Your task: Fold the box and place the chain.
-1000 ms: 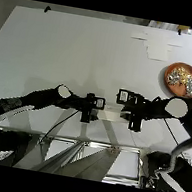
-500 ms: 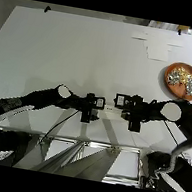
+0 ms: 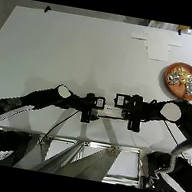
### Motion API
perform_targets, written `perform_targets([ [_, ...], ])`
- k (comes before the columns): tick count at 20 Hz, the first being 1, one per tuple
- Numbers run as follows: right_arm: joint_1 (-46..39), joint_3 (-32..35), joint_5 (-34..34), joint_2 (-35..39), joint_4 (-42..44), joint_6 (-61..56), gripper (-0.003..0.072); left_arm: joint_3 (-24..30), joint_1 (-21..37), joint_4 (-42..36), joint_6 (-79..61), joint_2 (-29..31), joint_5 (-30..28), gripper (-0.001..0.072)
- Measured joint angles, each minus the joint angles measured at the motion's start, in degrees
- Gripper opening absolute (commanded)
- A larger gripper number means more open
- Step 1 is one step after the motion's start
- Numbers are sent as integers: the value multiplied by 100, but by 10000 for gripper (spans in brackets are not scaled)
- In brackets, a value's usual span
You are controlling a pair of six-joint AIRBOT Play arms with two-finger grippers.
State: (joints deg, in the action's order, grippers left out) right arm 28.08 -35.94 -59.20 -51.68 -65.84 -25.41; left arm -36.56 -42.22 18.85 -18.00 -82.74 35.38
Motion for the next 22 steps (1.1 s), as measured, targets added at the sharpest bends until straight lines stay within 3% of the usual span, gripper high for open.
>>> perform_targets([
  [4,0,127,-42,0,46,-2,123,0,0,2,-7,0,-2,210],
  [6,0,186,-46,0,39,-2,222,0,0,4,-9,0,0,210],
  [12,2,249,-83,136,369,-2,219,0,0,4,-9,0,0,210],
  [13,0,249,-63,188,507,-2,195,0,0,4,-9,0,0,210],
  [14,0,251,-44,227,647,0,87,0,0,4,-9,0,0,210],
  [15,2,254,-13,251,752,0,25,0,0,4,-9,0,0,210],
  [22,2,308,247,63,820,-160,13,0,0,2,-7,0,0,210],
])
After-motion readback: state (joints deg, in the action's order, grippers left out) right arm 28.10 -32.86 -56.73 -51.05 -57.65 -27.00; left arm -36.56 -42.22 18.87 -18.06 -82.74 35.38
